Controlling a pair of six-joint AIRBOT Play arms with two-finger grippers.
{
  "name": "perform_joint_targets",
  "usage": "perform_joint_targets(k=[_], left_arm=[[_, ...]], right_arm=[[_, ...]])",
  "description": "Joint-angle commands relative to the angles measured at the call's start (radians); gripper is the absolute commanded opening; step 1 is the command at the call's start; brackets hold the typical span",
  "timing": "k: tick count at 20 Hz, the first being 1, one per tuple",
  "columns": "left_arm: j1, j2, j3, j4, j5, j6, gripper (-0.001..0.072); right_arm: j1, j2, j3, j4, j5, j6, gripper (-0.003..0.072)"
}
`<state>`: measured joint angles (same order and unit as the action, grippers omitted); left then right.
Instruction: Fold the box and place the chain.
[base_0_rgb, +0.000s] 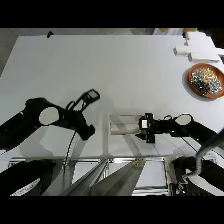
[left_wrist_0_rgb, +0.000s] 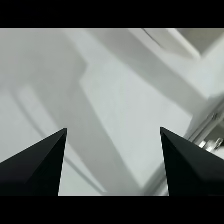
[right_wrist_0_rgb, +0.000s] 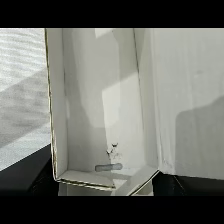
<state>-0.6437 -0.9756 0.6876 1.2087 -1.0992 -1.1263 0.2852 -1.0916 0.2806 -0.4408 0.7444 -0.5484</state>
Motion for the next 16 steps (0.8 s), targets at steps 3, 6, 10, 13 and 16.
perform_joint_targets(k=[3, 6, 10, 13, 16], left_arm=[[0.114, 0.006, -0.219, -0.396, 0.13, 1.271, 0.0635], [0.161, -0.086, -0.22, -0.539, 0.183, 1.432, 0.0637], [0.161, -0.204, -0.22, -0.7, 0.284, 1.5, 0.0641], [0.129, -0.248, -0.21, -0.771, 0.301, 1.552, 0.0697], [0.106, -0.311, -0.188, -0.814, 0.304, 1.501, 0.0697]], right_arm=[[0.0, 0.001, 0.0, 0.0, 0.0, 0.0, 0.0296], [0.0, 0.001, 0.0, 0.0, 0.0, 0.0, 0.0296], [0.0, 0.001, 0.0, 0.0, 0.0, 0.0, 0.0296], [0.0, 0.001, 0.0, 0.0, 0.0, 0.0, 0.0296], [0.0, 0.001, 0.0, 0.0, 0.0, 0.0, 0.0296]])
